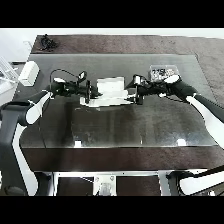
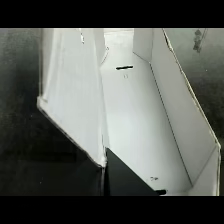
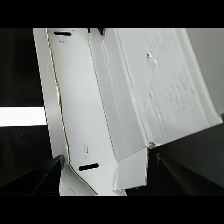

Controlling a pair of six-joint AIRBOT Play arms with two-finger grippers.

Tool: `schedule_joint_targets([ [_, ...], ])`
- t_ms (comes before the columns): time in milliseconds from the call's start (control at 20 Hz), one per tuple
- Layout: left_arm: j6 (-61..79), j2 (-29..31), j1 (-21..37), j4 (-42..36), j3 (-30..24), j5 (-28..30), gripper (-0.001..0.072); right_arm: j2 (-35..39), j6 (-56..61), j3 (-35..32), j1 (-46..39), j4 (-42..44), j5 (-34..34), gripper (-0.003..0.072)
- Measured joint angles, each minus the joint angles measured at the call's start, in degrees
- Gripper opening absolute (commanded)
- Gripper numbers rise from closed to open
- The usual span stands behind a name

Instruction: Fold the box and place the chain.

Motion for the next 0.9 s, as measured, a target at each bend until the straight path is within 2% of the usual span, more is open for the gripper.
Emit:
schedule_joint_targets([
  [500,0.0,0.0,0.0,0.02,-0.02,-0.24,0.002,-6.12,1.27,6.54,-1.09,-2.1,4.17,0.0696],
  [900,0.02,0.0,-0.02,0.04,-0.02,-0.52,0.0019,-8.57,4.92,7.89,0.11,-1.73,9.84,0.0695],
])
